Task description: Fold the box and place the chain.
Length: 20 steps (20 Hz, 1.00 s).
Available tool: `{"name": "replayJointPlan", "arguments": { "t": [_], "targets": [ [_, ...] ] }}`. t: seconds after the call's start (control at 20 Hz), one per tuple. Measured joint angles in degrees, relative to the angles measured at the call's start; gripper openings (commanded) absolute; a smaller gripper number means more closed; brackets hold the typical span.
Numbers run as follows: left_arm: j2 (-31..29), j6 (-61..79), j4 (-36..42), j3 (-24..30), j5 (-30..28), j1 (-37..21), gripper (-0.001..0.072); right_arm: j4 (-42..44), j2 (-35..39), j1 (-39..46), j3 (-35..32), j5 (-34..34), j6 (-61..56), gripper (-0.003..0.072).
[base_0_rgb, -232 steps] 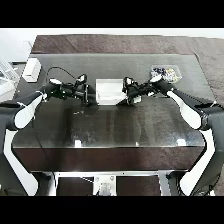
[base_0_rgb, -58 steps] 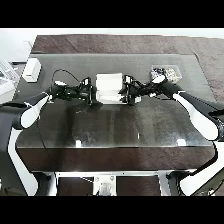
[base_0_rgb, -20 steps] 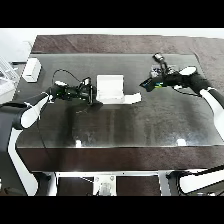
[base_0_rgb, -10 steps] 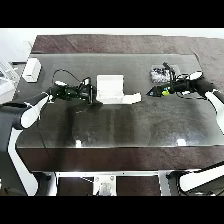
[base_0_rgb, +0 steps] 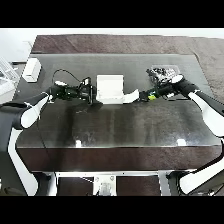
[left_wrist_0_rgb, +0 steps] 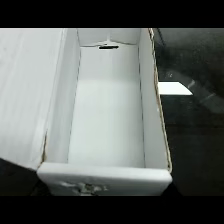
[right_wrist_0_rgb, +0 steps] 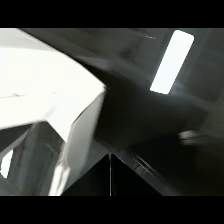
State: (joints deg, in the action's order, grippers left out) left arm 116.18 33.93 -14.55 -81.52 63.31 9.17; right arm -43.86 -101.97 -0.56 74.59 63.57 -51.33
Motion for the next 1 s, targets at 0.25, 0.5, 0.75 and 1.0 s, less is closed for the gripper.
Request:
{"name": "replayJointPlan", "arguments": {
  "t": [0.25,0.5,0.75,1.0],
  "targets": [
    [0.0,0.0,0.0,0.0,0.0,0.0,0.0231,0.6,-0.1,-3.9,3.3,-1.7,-0.3,0.0006],
    [0.0,0.0,0.0,0.0,0.2,0.0,0.0232,0.9,-0.1,-5.4,6.2,-1.5,-2.0,0.0131],
    [0.0,0.0,0.0,0.0,0.2,0.0,0.0231,1.2,0.3,-5.8,8.3,-1.1,-2.5,0.0199],
    [0.0,0.0,0.0,0.0,0.2,0.0,0.0231,1.6,0.3,-6.3,8.9,-0.9,-2.6,0.0343]
  ]
}}
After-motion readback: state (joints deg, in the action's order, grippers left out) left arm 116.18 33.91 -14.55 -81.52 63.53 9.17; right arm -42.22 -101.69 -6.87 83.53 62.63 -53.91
